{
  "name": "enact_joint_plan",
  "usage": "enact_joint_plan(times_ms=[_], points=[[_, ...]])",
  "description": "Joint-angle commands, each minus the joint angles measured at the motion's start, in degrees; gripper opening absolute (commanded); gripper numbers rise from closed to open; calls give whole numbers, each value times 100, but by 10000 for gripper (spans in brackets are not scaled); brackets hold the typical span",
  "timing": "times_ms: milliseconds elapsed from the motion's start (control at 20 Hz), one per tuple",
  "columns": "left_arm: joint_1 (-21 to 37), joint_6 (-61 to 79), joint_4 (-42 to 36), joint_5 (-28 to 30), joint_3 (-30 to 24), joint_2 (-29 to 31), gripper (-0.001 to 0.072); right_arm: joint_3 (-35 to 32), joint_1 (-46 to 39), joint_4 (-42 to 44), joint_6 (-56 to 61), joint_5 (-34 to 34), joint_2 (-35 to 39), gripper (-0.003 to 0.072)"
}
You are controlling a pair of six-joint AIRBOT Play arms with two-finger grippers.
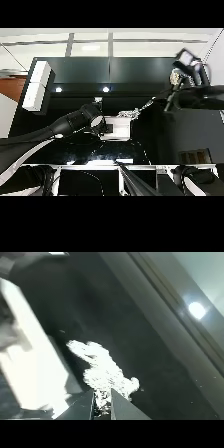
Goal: Fold the box and place the chain.
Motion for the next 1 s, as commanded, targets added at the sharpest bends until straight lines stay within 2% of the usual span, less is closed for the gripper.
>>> enact_joint_plan(times_ms=[0,150,250,450,650,800,950], points=[[0,2,2,0,0,-2,31,708,-20,247,568,861,330,38],[0,2,2,-2,0,-2,31,1311,-20,439,678,1003,330,38],[0,2,2,-2,0,-2,31,1379,-15,577,785,1084,323,38],[0,2,2,0,0,-2,31,619,155,1427,885,1252,280,38],[0,2,2,0,0,-2,31,-317,787,2212,767,507,52,38],[0,2,4,-2,-2,-2,31,-470,1322,2275,719,48,-431,38],[0,2,2,-2,0,-2,31,-470,1550,2129,643,-26,-907,38]])
